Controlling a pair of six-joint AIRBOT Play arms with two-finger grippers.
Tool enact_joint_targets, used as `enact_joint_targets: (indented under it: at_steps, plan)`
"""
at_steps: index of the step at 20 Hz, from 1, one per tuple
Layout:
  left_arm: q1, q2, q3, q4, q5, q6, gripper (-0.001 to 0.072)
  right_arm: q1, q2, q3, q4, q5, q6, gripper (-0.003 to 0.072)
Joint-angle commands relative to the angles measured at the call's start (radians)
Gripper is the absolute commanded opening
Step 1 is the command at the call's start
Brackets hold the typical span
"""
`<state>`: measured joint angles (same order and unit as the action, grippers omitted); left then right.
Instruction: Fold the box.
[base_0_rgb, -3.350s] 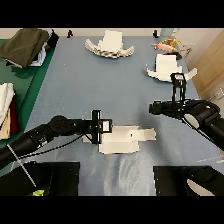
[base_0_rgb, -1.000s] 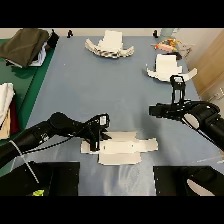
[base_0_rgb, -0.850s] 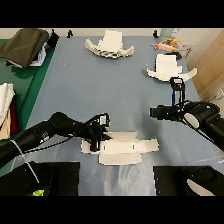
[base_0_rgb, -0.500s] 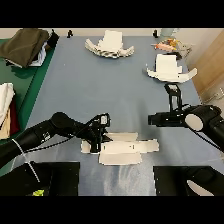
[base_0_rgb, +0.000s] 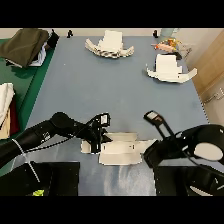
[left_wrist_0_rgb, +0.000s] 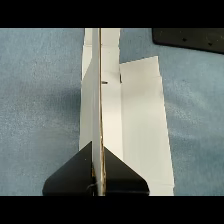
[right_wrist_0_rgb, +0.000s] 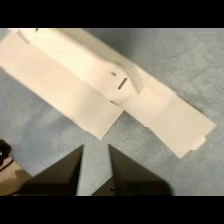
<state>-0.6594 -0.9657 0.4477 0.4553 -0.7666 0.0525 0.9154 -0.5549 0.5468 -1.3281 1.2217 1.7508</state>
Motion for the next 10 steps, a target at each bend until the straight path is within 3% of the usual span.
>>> enact_joint_targets:
  at_steps: [1, 3, 6, 10]
  plan:
    - [0.000, -0.001, 0.000, 0.001, -0.001, -0.001, 0.0015, 0.242, 0.010, -0.032, -0.106, -0.024, -0.119, 0.0611]
    - [0.000, -0.001, 0.000, 0.001, -0.001, -0.001, 0.0015, 0.323, -0.053, -0.048, -0.197, -0.083, -0.238, 0.0665]
    - [0.000, -0.001, 0.000, 0.001, -0.001, -0.001, 0.0015, 0.375, -0.201, -0.066, -0.236, -0.180, -0.408, 0.0667]
    - [-0.001, -0.001, 0.000, 0.001, -0.002, -0.001, 0.0015, 0.380, -0.337, -0.064, -0.338, -0.302, -0.301, 0.0665]
